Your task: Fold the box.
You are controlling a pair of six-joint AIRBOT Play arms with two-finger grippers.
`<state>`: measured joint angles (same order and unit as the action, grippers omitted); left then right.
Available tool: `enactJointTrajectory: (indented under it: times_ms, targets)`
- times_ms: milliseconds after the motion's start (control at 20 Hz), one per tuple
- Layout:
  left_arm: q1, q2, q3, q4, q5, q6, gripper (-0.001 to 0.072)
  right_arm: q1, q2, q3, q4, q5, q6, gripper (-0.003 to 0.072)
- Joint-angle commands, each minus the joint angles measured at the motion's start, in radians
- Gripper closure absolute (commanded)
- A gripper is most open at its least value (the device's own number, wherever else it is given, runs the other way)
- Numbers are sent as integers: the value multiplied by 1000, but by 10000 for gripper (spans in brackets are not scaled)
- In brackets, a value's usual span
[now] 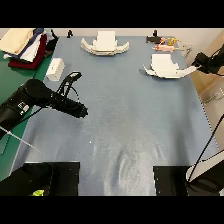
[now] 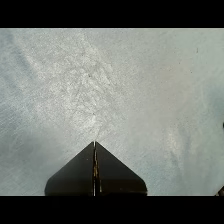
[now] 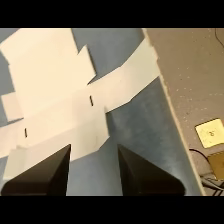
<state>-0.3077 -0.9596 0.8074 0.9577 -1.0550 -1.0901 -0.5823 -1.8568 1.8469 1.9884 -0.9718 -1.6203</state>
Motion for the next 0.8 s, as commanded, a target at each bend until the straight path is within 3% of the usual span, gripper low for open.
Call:
enactJointTrajectory:
  times_ms: [0,300,500,600,700,750]
  targets:
    - [0,0,0,0,0,0,697,-48,-154,151,-3,5,35,225]
    - [0,0,0,0,0,0,697,-54,-257,199,-4,172,33,226]
    - [0,0,0,0,0,0,697,-54,-306,199,45,206,24,236]
    - [0,0,0,0,0,0,697,-53,-320,199,123,209,-55,325]
    - [0,0,0,0,0,0,697,-47,-319,200,156,229,-113,327]
    - [0,0,0,0,0,0,697,-47,-319,200,160,231,-117,381]
